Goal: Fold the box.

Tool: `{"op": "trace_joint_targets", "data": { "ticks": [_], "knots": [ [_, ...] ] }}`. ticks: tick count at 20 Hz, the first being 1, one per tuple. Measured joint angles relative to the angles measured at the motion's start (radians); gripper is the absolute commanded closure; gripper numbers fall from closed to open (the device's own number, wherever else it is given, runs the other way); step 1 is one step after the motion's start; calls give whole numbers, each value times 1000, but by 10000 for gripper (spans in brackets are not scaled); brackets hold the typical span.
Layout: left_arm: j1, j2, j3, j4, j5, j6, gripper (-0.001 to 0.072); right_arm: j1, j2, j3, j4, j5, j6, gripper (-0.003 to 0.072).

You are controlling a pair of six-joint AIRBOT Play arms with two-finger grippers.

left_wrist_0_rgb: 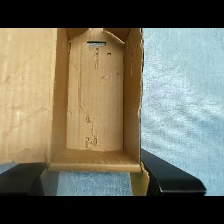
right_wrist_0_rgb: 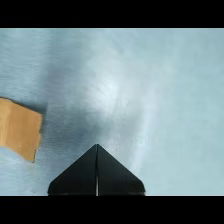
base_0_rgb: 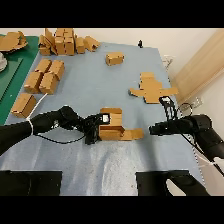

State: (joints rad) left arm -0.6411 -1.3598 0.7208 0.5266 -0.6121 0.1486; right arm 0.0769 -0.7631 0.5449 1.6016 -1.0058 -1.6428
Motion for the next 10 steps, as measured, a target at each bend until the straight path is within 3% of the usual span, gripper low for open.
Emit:
{"op": "trace_joint_targets", "data": {
  "ticks": [5,10],
  "knots": [
    [0,0,0,0,0,0,273,-70,-131,-4,294,23,-49,684],
    [0,0,0,0,0,0,274,-84,-224,-7,438,71,-96,684]
  ]
}}
